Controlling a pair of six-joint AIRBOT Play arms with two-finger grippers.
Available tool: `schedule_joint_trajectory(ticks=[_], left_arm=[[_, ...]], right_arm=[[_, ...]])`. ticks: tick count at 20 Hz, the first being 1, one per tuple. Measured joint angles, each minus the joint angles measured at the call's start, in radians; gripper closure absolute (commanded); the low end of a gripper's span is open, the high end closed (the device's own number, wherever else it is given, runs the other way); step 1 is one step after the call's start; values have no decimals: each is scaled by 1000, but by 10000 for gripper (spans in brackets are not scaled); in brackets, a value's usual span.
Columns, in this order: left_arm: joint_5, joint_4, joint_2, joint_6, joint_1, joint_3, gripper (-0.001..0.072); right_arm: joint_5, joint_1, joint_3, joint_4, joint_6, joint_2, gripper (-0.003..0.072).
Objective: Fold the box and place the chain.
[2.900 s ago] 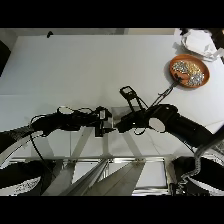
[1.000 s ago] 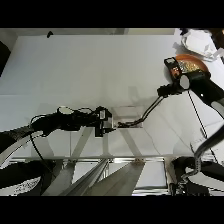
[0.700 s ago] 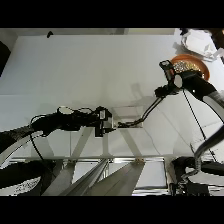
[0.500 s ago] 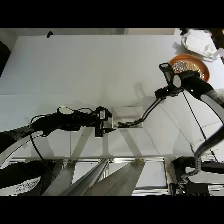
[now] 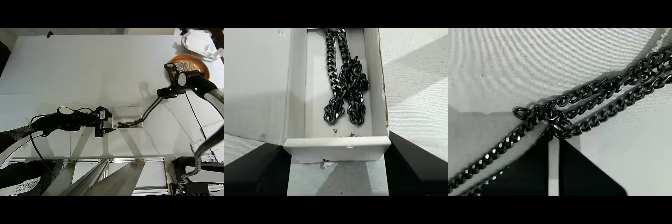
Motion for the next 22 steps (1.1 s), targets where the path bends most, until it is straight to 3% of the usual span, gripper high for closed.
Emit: schedule_joint_trajectory(ticks=[6, 7, 8, 9, 17, 22], left_arm=[[0, 0, 0, 0, 0, 0, 303], [0, 0, 0, 0, 0, 0, 303], [0, 0, 0, 0, 0, 0, 303], [0, 0, 0, 0, 0, 0, 303], [0, 0, 0, 0, 0, 0, 303], [0, 0, 0, 0, 0, 0, 303]], right_arm=[[-10, -3, 0, 32, -22, 0, 670], [-10, -3, 0, 33, -24, 1, 619], [-11, -3, 0, 33, -25, 3, 399], [-13, -3, 0, 30, -26, 4, 353], [-40, -3, 0, -1, -53, 6, 382], [-78, -3, 0, -19, -61, -7, 458]])
